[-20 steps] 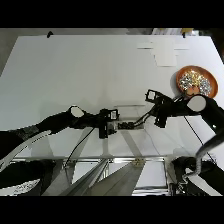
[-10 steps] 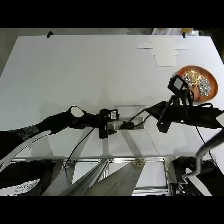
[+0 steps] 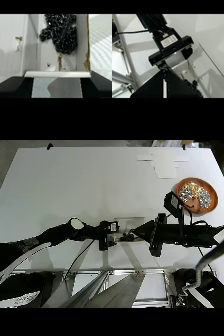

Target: Fold the box and place the chain.

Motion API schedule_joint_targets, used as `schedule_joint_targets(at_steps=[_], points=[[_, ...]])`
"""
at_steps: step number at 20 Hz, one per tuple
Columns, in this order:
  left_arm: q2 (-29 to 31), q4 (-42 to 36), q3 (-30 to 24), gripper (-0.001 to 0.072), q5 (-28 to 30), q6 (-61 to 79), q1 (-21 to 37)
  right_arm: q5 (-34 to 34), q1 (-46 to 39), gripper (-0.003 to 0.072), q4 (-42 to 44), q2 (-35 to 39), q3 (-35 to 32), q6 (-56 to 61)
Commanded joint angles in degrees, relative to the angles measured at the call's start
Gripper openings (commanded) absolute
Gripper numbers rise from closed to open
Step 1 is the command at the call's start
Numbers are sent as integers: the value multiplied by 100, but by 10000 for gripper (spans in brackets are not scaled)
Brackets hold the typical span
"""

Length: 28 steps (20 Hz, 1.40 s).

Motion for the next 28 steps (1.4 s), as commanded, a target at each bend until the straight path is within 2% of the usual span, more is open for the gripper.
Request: schedule_joint_targets(at_steps=[1,8,11,12,13,14,16,17,18,19,20,22,25,28], points=[[4,0,-2,207,0,2,2,-293,280,17,-120,-339,-2,-225],[4,0,-2,207,0,2,2,-627,293,17,-415,-1838,-39,-225],[4,0,-2,207,2,2,2,-623,293,20,-415,-2179,-39,-212],[4,0,-2,207,2,2,2,-623,293,76,-415,-2179,-37,-210],[4,2,-2,207,2,2,2,-623,286,212,-415,-2135,-11,-210],[4,0,-2,207,2,2,2,-610,286,271,-474,-2059,46,-205],[4,2,-2,207,0,2,2,-402,258,269,-852,-1943,273,-201],[4,2,-2,207,2,2,2,-164,149,239,-1051,-1921,420,-203],[4,0,-2,207,2,2,2,107,-59,140,-1263,-1904,573,-203],[4,0,-2,207,0,2,2,306,-317,73,-1453,-1878,673,-208],[4,2,-2,207,0,2,2,400,-634,47,-1624,-1829,715,-210],[4,0,-2,207,2,2,2,352,-1261,16,-2028,-1725,715,-267],[4,0,-2,207,0,2,2,256,-1851,16,-2973,-1753,706,-658],[4,2,-2,207,0,2,2,61,-1860,17,-2924,-1919,396,-756]])
